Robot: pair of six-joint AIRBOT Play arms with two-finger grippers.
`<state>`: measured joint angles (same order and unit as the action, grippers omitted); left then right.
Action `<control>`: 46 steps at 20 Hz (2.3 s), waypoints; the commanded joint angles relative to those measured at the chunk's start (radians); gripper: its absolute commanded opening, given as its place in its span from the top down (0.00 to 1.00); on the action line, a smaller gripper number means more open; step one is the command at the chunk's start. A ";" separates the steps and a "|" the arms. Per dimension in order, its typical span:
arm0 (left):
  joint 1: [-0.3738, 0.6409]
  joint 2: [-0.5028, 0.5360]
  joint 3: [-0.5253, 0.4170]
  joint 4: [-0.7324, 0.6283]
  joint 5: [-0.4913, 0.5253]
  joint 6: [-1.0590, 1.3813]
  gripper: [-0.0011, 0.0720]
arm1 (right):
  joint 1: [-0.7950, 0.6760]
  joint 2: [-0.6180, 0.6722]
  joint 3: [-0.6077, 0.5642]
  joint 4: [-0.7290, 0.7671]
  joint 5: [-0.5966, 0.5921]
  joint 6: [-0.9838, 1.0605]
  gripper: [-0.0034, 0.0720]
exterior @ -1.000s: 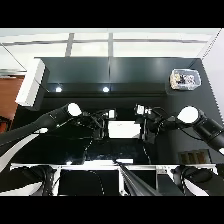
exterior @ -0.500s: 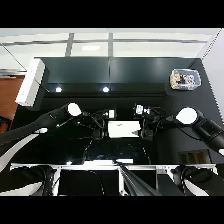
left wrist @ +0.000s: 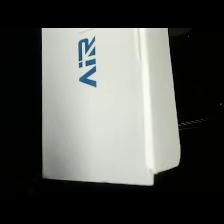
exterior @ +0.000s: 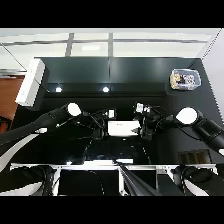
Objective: Fold the box and place the chain.
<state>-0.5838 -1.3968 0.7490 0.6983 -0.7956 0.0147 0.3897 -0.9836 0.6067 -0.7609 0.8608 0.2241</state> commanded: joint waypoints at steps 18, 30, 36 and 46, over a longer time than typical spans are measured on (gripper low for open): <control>0.000 0.000 0.000 0.000 -0.002 0.001 0.44 | 0.001 0.000 0.002 0.016 0.056 0.072 0.69; 0.000 0.000 0.000 0.000 -0.002 0.001 0.44 | 0.001 0.003 0.002 -0.003 0.079 0.087 0.69; 0.000 0.000 0.000 0.000 -0.002 0.001 0.44 | 0.001 0.005 0.002 -0.004 0.116 0.118 0.69; 0.000 0.000 0.000 0.000 -0.002 0.000 0.44 | -0.013 0.027 0.029 -0.077 0.158 0.270 0.69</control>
<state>-0.5838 -1.3964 0.7490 0.6983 -0.7979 0.0147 0.3855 -0.9737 0.6167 -0.8360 0.9859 0.4088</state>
